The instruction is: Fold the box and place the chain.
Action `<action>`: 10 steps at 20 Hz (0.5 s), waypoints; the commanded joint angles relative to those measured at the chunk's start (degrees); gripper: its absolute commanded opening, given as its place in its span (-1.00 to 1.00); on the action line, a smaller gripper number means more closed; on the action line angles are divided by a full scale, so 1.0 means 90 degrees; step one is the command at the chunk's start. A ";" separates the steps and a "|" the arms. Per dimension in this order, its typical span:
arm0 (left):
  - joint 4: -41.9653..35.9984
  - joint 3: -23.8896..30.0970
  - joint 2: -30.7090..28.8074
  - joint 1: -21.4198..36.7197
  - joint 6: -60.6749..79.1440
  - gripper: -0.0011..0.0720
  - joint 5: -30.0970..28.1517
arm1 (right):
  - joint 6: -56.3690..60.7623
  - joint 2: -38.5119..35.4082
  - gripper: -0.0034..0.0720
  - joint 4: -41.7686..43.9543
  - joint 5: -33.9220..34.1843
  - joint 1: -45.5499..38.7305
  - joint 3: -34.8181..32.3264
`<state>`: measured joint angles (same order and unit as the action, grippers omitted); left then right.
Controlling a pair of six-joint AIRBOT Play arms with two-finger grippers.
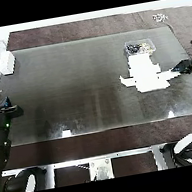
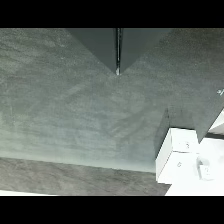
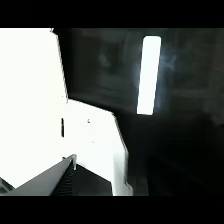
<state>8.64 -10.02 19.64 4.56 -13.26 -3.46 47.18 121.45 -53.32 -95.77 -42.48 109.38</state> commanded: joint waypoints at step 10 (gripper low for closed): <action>0.0000 0.0002 0.0002 0.0000 0.0000 -0.91 0.0000 | -0.0272 0.0374 0.26 0.0039 -0.0498 0.0304 0.0015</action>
<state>8.64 -10.02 19.64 4.56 -13.28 -3.46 44.86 124.03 -52.51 -99.18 -39.83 109.54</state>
